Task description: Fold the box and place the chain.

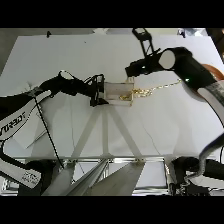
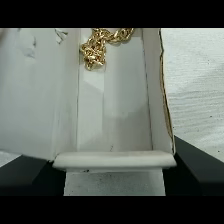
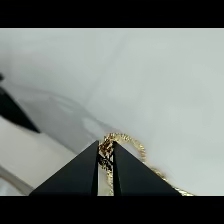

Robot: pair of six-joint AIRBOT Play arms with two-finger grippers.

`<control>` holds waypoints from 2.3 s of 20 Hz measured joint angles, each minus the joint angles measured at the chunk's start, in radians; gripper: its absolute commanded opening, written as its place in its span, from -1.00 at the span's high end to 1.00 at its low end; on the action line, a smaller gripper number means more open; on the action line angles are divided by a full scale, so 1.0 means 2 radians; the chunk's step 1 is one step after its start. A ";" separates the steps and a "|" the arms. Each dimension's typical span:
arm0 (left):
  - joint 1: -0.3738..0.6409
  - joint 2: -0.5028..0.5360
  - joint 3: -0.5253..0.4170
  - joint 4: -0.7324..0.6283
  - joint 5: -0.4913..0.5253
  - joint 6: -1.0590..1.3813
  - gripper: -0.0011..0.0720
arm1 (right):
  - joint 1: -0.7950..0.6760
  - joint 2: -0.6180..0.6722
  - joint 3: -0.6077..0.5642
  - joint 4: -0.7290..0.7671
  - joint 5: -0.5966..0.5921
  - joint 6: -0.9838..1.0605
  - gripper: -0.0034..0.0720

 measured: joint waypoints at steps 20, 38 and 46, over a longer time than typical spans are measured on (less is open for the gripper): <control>0.000 0.000 0.000 0.000 0.000 0.000 0.08 | 0.030 0.005 0.000 0.051 0.150 -0.161 0.89; 0.000 0.000 0.000 0.000 0.000 0.000 0.08 | 0.040 0.013 0.000 0.008 0.170 -0.193 -0.14; 0.000 0.000 0.000 0.000 0.000 0.000 0.08 | -0.007 0.009 -0.002 -0.019 0.205 -0.367 -0.64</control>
